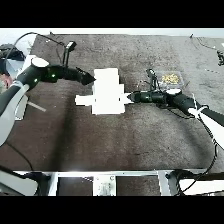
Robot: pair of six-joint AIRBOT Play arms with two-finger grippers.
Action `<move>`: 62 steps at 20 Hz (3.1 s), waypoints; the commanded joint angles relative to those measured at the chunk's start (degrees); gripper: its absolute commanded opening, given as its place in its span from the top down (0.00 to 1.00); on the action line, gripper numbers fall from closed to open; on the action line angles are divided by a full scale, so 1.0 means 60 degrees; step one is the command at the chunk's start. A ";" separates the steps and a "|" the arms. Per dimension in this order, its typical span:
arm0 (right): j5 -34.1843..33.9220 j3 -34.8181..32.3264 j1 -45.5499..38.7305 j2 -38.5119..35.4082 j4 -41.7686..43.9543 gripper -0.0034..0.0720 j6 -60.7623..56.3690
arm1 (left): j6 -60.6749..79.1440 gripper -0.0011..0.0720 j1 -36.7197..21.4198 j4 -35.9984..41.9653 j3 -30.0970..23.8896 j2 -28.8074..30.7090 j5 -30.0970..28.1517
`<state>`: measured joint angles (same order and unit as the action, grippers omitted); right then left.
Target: Fold the box and place the chain.
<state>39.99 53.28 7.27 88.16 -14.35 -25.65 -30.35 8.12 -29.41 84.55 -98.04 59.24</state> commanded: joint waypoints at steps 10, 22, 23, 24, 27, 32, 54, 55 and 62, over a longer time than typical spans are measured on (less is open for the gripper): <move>-0.0066 -0.0004 0.0007 0.0004 0.0007 0.94 0.0288 | -0.2200 0.18 0.0011 -0.1311 0.4342 -0.3701 0.1781; -0.0062 -0.0004 0.0007 0.0004 0.0004 0.94 0.0353 | -0.1865 0.34 0.0018 -0.0036 0.4357 -0.4448 0.3490; -0.0062 -0.0004 0.0007 0.0004 0.0004 0.94 0.0353 | -0.1865 0.34 0.0029 -0.0036 0.4357 -0.4448 0.3552; -0.0062 -0.0004 0.0007 0.0004 0.0004 0.94 0.0357 | -0.1865 0.41 0.0029 -0.0036 0.4357 -0.4448 0.3603; -0.0058 -0.0004 0.0007 0.0004 -0.0073 0.94 0.0353 | -0.1858 0.52 0.0029 -0.0047 0.4357 -0.4448 0.3657; -0.0022 -0.0004 0.0007 0.0004 -0.0211 0.94 0.0353 | -0.1741 0.74 0.0029 -0.0175 0.4357 -0.4448 0.3748; 0.0368 0.0000 -0.0627 -0.0240 -0.0200 0.51 0.1162 | 0.2841 0.97 0.0029 0.0474 0.4357 -0.4444 0.4528; 0.0368 -0.0004 -0.0878 -0.0328 -0.0200 0.51 0.1129 | 0.3417 0.97 0.0029 0.0474 0.4357 -0.4444 0.4528; 0.0361 -0.0004 -0.2106 -0.0426 -0.0135 0.51 0.1064 | 0.6266 0.98 0.0029 0.0481 0.4346 -0.4444 0.3825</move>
<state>42.35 53.25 -3.20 85.78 -15.27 -19.09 -0.21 8.34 -26.55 110.63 -124.68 84.36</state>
